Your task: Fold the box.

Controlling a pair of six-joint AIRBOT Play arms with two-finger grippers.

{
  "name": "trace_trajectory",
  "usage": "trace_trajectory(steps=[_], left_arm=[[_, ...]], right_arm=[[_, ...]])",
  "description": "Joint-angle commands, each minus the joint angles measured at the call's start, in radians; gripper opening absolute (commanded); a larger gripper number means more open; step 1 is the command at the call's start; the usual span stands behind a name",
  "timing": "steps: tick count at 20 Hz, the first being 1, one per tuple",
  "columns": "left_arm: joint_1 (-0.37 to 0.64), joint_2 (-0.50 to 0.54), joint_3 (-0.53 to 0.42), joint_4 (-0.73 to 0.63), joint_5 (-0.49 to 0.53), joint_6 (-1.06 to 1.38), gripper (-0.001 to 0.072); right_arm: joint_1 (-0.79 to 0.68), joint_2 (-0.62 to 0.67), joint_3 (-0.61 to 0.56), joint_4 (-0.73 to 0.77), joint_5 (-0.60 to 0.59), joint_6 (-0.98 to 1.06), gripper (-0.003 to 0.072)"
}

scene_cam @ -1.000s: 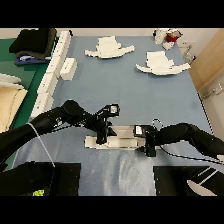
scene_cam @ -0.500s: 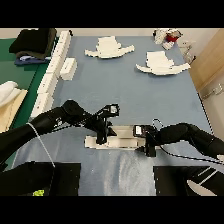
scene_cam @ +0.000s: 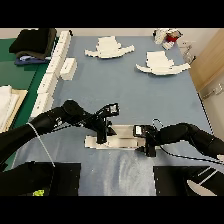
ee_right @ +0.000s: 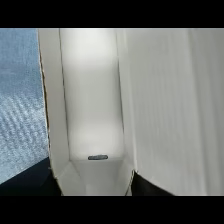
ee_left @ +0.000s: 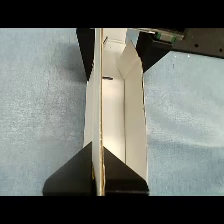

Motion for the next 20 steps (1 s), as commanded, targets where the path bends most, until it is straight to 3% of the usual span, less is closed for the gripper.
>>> trace_trajectory(steps=[1,3,4,5,9,16,18,20], left_arm=[[-0.001,0.001,0.001,-0.003,-0.004,-0.002,0.0018],[-0.001,0.001,0.001,-0.003,-0.009,-0.001,0.0035],[-0.001,0.002,0.001,-0.004,-0.004,-0.002,0.0275],[0.0,0.003,0.001,-0.007,-0.001,-0.006,0.044],[0.005,0.044,0.002,0.042,-0.023,-0.22,0.0452],[0.106,0.249,0.003,0.368,-0.302,-0.847,0.0419],[0.092,0.258,-0.001,0.318,-0.348,-0.948,0.0418],[0.031,0.251,-0.023,0.188,-0.319,-0.983,0.0418]], right_arm=[[0.0,0.0,0.0,0.0,0.0,0.0,0.0515],[0.0,0.0,0.0,0.0,0.0,0.0,0.0515],[0.0,0.0,0.0,0.0,0.0,0.0,0.0515],[0.0,0.0,0.0,0.0,0.0,0.0,0.0515],[0.0,0.0,0.0,0.0,0.0,0.0,0.0515],[0.0,0.0,0.0,0.0,0.0,0.0,0.0515],[0.0,0.0,0.0,0.0,0.0,0.0,0.0515],[0.0,0.0,0.0,0.0,0.0,0.0,0.0515]])
